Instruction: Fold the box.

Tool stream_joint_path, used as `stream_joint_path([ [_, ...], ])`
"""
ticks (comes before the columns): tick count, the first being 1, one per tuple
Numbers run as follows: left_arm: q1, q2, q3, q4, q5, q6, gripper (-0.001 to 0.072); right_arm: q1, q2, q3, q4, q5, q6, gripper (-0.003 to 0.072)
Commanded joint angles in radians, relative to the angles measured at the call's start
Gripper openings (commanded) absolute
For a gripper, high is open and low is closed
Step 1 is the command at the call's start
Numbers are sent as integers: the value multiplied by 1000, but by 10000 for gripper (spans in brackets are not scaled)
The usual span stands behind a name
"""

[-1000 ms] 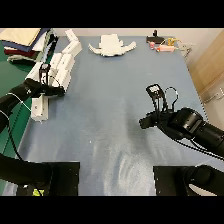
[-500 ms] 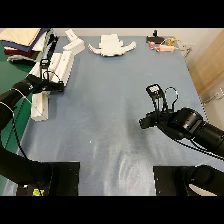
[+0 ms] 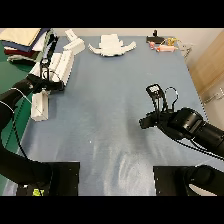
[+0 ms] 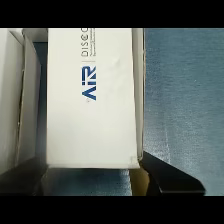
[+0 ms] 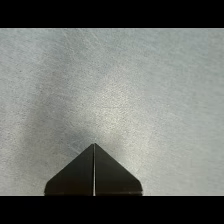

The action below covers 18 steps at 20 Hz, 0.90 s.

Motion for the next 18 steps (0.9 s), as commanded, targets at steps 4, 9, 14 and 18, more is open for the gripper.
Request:
stream_joint_path([
  [4, 1, -1, 1, 0, -3, -3, 624, 1, -1, 1, 0, -1, 0, 5],
  [9, 2, 0, 2, 0, -11, -25, 714, 1, -1, 1, 0, -2, 0, 5],
  [14, 3, 43, 2, 11, -77, -25, 714, 1, -1, 1, 0, -3, 0, 6],
  [18, 21, 146, 17, 130, -249, -67, 714, 0, -1, 1, 20, -5, 0, 6],
])
